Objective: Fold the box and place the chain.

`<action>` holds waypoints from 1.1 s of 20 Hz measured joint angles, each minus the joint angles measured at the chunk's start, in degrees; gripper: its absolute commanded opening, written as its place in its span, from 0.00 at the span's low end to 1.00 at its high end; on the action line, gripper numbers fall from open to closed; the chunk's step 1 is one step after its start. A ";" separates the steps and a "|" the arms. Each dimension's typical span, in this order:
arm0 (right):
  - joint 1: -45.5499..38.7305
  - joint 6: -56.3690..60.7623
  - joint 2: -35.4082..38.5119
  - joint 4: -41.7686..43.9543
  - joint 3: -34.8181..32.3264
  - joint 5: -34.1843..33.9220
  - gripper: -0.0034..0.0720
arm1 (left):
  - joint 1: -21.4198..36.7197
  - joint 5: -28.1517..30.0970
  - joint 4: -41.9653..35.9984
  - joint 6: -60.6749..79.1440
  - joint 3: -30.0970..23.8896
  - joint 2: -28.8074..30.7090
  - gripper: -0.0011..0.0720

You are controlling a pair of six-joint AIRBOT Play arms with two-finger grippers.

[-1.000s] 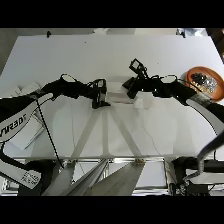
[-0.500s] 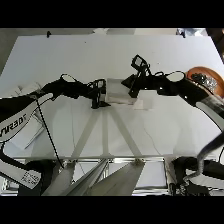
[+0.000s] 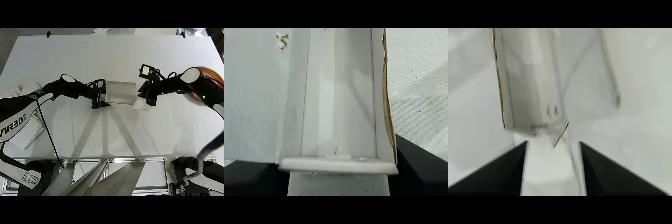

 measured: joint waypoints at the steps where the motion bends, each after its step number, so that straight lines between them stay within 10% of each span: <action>1: -0.20 -0.22 -1.05 -1.53 0.00 0.48 0.58 | 0.00 0.00 0.00 -0.02 0.00 0.00 0.72; 22: 2.40 -21.51 -9.18 3.52 0.00 -0.57 0.30 | 0.00 0.00 -0.04 -0.04 0.00 0.00 0.72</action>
